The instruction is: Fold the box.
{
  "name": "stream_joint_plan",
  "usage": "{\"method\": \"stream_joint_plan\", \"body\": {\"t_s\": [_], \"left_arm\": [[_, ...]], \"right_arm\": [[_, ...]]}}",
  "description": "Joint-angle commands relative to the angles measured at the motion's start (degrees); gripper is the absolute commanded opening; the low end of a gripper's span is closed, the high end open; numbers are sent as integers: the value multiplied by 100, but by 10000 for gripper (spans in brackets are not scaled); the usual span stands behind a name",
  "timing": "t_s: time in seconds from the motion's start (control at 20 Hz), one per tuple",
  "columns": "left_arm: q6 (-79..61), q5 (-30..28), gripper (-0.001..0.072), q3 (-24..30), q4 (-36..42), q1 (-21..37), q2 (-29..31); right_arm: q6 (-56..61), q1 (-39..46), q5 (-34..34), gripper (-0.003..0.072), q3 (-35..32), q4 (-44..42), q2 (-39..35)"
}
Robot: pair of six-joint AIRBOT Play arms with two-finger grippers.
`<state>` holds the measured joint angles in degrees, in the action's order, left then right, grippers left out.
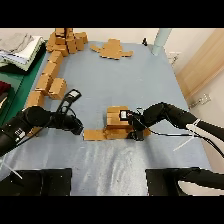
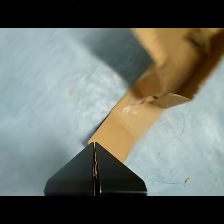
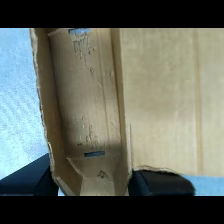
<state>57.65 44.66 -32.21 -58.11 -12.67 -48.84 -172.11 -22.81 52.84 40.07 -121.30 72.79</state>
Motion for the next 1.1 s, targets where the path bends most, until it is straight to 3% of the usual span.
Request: {"method": "stream_joint_plan", "body": {"t_s": [0.0, 0.35, 0.65, 1.05], "left_arm": [[2260, 466, 10, 63, -498, 345, -297], [2879, 210, 10, 127, -107, -273, -1145], [2874, -671, 10, 120, 601, -1110, -1154], [2546, -1121, 10, 122, 863, -1200, -1154]], "right_arm": [[0, -2, 0, 513, -2, 2, 0], [0, -2, 0, 513, -2, 2, 0], [0, -2, -2, 513, -2, 2, 0], [0, -2, -2, 513, -2, 2, 0]]}}
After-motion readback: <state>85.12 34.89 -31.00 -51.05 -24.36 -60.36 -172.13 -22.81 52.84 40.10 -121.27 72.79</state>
